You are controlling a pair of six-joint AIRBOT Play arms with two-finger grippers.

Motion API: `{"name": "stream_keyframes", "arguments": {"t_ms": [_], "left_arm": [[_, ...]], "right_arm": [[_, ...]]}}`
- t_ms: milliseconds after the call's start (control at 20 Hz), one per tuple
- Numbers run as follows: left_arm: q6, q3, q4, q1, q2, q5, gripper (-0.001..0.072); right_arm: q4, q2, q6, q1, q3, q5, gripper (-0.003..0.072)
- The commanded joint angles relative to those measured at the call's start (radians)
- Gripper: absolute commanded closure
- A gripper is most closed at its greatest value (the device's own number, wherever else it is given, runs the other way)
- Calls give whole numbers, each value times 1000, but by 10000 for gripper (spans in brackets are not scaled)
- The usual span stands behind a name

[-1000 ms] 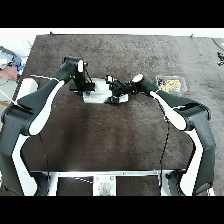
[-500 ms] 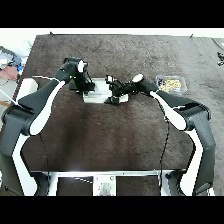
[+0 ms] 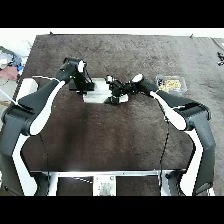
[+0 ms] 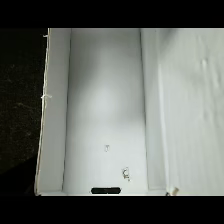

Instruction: Fold the box and place the chain.

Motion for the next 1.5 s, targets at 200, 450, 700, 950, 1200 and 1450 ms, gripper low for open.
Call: {"name": "stream_keyframes", "arguments": {"t_ms": [200, 450, 700, 950, 1200, 1450], "left_arm": [[2, 1, -2, 0, 0, 9, 688], [59, 28, -30, 0, 3, -20, 174], [154, 43, -25, 0, 93, -35, 173], [267, 44, -3, 1, 197, -59, 174], [432, 39, -96, 50, 290, -3, 175], [813, -11, -536, 220, 296, 32, 175]], "right_arm": [[-1, 0, -1, -1, 0, 0, 216], [-1, 0, -1, -1, 0, 0, 216], [-1, 0, -1, -1, 0, 0, 216], [-1, 0, -1, -1, 0, 0, 216], [-1, 0, -1, -1, 0, 0, 216], [-1, 0, -1, -1, 0, 0, 216]]}}
